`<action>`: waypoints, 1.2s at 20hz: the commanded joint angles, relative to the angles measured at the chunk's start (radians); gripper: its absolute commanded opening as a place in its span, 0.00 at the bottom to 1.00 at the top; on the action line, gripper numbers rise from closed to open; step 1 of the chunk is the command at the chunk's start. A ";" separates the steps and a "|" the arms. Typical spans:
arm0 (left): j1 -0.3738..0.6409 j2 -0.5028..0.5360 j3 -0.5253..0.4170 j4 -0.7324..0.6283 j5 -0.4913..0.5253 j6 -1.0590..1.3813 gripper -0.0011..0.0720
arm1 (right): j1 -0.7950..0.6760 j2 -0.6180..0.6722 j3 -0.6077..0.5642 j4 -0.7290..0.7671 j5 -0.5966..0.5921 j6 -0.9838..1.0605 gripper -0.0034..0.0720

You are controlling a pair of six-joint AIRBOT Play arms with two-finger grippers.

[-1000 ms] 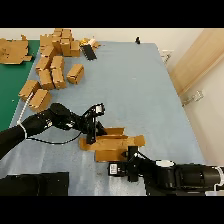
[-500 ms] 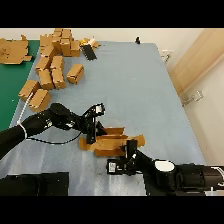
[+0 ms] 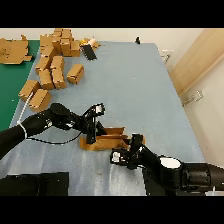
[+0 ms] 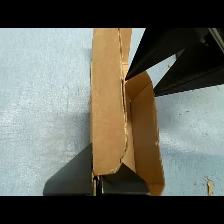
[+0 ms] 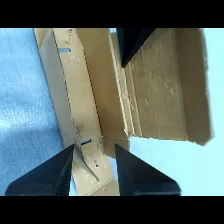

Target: Fold the box.

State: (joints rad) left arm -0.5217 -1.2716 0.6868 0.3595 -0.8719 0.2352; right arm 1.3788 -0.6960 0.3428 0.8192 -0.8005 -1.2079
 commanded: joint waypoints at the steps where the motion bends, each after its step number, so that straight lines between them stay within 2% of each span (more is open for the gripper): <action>1: -0.001 0.000 0.000 0.000 0.000 0.000 0.03 | -0.003 -0.004 0.001 -0.003 0.006 0.006 0.63; 3: -0.001 0.000 0.000 0.000 0.000 0.000 0.03 | -0.004 0.001 0.001 -0.002 -0.002 0.036 1.00; 5: -0.001 0.000 0.000 0.000 0.000 0.000 0.03 | -0.029 0.010 0.001 0.000 0.003 0.102 1.00; 9: -0.001 0.000 0.000 0.000 0.000 0.000 0.03 | -0.085 0.010 -0.002 0.000 0.052 0.103 1.00; 12: -0.001 0.000 0.000 0.000 0.000 0.000 0.03 | -0.157 0.012 -0.018 0.018 0.163 0.060 1.00; 13: -0.001 0.000 0.000 0.000 0.000 0.000 0.03 | -0.188 0.012 -0.023 0.053 0.211 0.000 1.00; 15: -0.001 0.000 0.000 0.000 0.000 0.000 0.03 | -0.267 0.012 -0.026 0.217 0.275 -0.169 1.00; 19: -0.001 0.000 0.000 0.000 0.000 0.000 0.03 | -0.405 0.023 -0.026 0.509 0.278 -0.465 1.00; 24: 0.000 0.000 0.000 0.000 0.000 0.000 0.03 | -0.504 0.023 -0.026 0.679 0.278 -0.718 1.00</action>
